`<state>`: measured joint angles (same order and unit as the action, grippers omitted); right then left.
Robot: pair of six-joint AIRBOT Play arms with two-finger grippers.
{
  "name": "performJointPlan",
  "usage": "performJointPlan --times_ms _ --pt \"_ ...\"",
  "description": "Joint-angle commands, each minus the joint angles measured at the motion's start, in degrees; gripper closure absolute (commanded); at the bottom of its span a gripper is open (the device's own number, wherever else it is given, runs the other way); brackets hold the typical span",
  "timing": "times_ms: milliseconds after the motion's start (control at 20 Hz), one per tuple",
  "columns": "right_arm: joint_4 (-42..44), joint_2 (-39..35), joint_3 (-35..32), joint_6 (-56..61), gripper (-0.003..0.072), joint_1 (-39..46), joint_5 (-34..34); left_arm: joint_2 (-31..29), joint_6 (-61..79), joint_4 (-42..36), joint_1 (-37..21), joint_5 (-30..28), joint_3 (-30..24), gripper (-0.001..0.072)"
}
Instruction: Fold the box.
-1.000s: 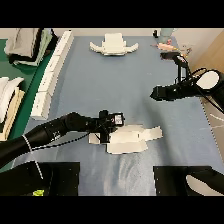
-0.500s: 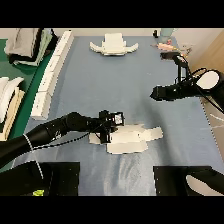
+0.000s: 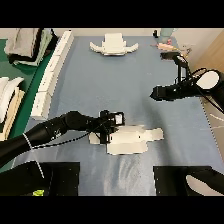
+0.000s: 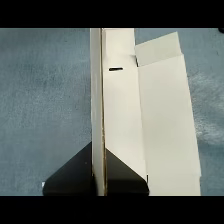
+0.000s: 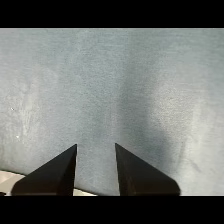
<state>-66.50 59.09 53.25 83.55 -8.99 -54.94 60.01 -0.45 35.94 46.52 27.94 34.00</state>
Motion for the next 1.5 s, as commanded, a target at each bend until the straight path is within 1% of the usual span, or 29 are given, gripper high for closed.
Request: performJointPlan --times_ms 0,200,400,650,750,800,850,900,1000,1100,1200,1450 --pt "0.3 0.0 0.0 0.0 0.0332 0.0 0.0 0.0 1.0 0.0 -0.2 0.7 0.1 0.0699" --pt "0.3 0.0 0.0 0.0 0.0332 0.0 0.0 0.5 1.1 0.0 -0.2 0.6 0.1 0.0699" --pt "0.3 0.0 0.0 0.0 0.0332 0.0 0.0 2.8 2.9 0.0 -0.2 0.3 0.1 0.0699" --pt "0.3 0.0 0.0 0.0 0.0333 0.0 -0.1 2.9 2.3 0.0 -0.2 0.2 0.1 0.0696" --pt "0.3 0.0 0.0 0.0 0.0342 0.0 -2.0 2.9 2.3 0.0 -0.2 1.2 0.1 0.0696" --pt "0.3 0.0 0.0 0.0 0.0438 0.0 -4.2 2.9 2.3 0.0 -0.2 1.2 0.1 0.0696" --pt "0.3 0.0 0.0 0.0 0.0581 0.0 -6.9 2.9 2.3 0.0 -0.2 1.2 0.1 0.0696" --pt "0.2 -0.1 0.0 0.2 0.0679 0.0 -9.8 2.9 2.3 0.0 -0.2 1.1 0.1 0.0696" --pt "-2.4 -0.9 0.0 5.7 0.0680 0.0 -15.4 2.9 2.3 0.0 -0.2 1.1 0.1 0.0696" --pt "-8.2 -2.8 0.0 11.0 0.0680 -1.1 -20.9 2.9 2.3 0.0 -0.2 1.1 0.1 0.0696" --pt "-9.3 -5.8 -0.6 12.4 0.0680 -4.3 -24.7 2.9 2.3 0.0 -0.2 1.2 0.1 0.0696" --pt "-9.1 -14.6 -7.4 17.4 0.0680 -19.3 -24.2 2.9 2.3 0.0 -0.2 1.1 0.1 0.0696"
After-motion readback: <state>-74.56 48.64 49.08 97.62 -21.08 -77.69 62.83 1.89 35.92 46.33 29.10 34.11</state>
